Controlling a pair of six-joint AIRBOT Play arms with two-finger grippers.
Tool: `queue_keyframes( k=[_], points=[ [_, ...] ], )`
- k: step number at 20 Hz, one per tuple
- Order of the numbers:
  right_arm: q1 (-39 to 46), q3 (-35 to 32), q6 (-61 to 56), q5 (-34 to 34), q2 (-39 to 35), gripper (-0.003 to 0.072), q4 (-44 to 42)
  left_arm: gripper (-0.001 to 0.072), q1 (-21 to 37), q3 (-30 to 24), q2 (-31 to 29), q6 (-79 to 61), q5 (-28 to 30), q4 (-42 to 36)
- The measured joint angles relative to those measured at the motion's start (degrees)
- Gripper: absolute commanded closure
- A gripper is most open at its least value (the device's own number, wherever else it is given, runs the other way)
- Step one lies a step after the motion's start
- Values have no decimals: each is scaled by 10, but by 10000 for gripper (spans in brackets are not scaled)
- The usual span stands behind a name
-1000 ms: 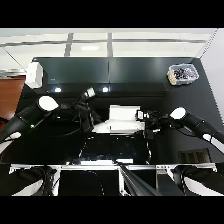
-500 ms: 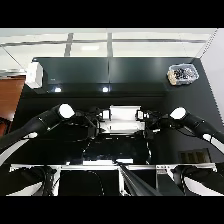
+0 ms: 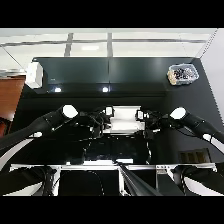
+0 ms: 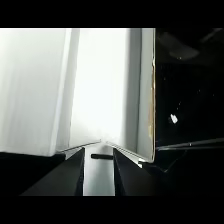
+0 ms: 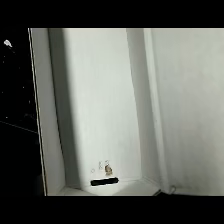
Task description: Fold the box and place the chain.
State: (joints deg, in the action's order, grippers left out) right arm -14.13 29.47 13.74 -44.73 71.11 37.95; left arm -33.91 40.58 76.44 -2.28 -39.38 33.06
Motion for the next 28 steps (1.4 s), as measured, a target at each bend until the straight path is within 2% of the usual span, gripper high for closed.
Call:
queue_keyframes(
  k=[8, 9, 10, 11, 12, 13, 15, 16, 17, 18, 19, 21, 24, 28],
  points=[
    [0, 0, 0, 0, 0, 450, 0, 504, -9, 0, 21, -12, 5, -51],
    [0, 0, 0, 0, 0, 450, 0, 688, -10, 0, 24, -13, 6, -54],
    [0, 0, 0, 0, 0, 449, 0, 683, -11, 0, 25, -13, 6, -57],
    [0, 0, 0, 0, 0, 449, 0, 668, -12, 0, 26, -14, 5, -60],
    [0, 0, 0, 0, 0, 449, 0, 460, -13, 0, 27, -14, 4, -62],
    [0, 0, 0, 0, 0, 449, 0, 305, -14, 0, 27, -14, 4, -63],
    [0, 0, 0, 0, 0, 449, 0, 515, -14, 0, 28, -12, 2, -65],
    [0, 0, 0, 0, 0, 449, 0, 461, -14, 0, 28, -12, -2, -65],
    [0, 0, 0, 0, 0, 449, 0, 293, -14, 1, 28, -12, -5, -65],
    [0, 0, 1, 0, 0, 449, 1, 381, -14, 2, 28, -10, -7, -66],
    [0, 0, 1, 0, 0, 449, 1, 635, -14, 3, 28, -6, -11, -66],
    [0, 0, 0, 0, 0, 449, 0, 676, -11, 9, 27, 0, -31, -55],
    [0, 0, 0, 0, 0, 449, 0, 684, 6, 30, 20, 71, -70, -3],
    [0, 0, -1, 0, 0, 449, 0, 683, 62, 55, -20, 280, -139, 143]
  ],
)
